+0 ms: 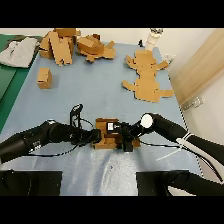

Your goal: Fold the box.

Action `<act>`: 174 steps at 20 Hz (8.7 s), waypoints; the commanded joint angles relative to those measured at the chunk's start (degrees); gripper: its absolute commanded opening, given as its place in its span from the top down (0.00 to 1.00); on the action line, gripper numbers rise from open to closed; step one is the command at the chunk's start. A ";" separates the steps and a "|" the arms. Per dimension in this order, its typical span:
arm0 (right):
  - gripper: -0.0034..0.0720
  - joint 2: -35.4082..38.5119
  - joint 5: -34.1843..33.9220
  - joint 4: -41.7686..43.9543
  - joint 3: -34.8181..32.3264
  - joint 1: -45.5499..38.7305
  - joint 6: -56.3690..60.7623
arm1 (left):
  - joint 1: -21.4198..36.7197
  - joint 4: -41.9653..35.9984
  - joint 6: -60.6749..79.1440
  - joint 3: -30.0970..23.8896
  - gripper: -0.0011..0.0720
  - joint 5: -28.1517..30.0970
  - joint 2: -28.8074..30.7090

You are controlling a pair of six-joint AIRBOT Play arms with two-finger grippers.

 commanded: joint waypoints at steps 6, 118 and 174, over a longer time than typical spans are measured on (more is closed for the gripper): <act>0.33 0.02 -0.07 0.02 0.04 0.02 0.00 | -5.90 18.16 -15.23 8.07 0.36 -7.91 -7.74; 0.33 -0.04 0.15 0.02 0.04 0.00 0.07 | -12.74 34.47 -30.36 27.74 0.63 -31.78 -20.50; 0.33 -0.04 0.04 0.20 0.04 0.00 0.11 | -8.44 35.08 -27.91 30.62 0.51 -35.82 -18.23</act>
